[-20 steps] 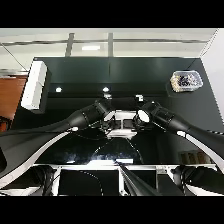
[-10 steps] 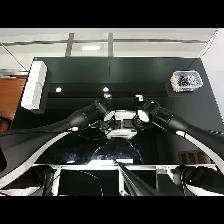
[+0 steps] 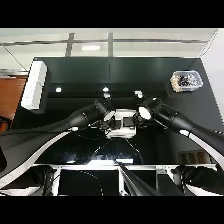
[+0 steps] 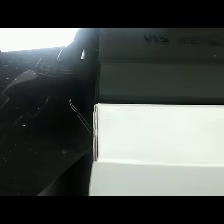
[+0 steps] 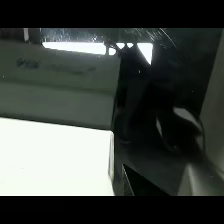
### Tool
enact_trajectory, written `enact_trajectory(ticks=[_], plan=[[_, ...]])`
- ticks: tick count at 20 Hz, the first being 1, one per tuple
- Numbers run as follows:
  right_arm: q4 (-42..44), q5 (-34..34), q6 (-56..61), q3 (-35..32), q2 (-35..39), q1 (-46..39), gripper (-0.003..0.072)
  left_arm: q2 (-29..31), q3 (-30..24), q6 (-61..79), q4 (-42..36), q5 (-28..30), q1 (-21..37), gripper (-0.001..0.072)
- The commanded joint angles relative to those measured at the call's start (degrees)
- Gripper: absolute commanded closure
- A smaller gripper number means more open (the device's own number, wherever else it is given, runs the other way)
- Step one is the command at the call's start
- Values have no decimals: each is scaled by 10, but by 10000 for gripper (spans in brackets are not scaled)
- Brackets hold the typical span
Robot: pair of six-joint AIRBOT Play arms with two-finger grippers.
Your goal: Fold the box and place the chain.
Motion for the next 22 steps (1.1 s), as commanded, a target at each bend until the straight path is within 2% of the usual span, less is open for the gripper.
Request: enact_trajectory(ticks=[1,3,6,9,11,12,14,15,16,19,22], plan=[[17,56,-80,30,38,-21,391,0,0,0,0,-4,0,684],[38,93,-132,66,76,-49,391,0,0,0,0,-5,0,684],[16,140,-200,105,141,-110,391,0,0,0,0,-7,0,684],[-125,143,-224,105,174,-196,392,0,0,0,0,-6,0,684],[-250,98,-224,94,172,-260,393,0,0,0,0,-7,0,683],[-280,47,-224,81,171,-302,393,0,0,0,0,-6,0,684],[-275,-45,-202,65,154,-390,391,0,0,0,0,-6,0,683],[-257,-74,-180,65,133,-434,219,0,0,0,0,-6,0,683],[-221,-96,-181,65,110,-471,-34,0,0,0,0,-7,0,684],[-135,-119,-201,92,27,-529,-34,0,0,0,0,-7,0,683],[-122,-86,-171,205,-72,-537,-34,0,0,0,0,-7,0,684]])
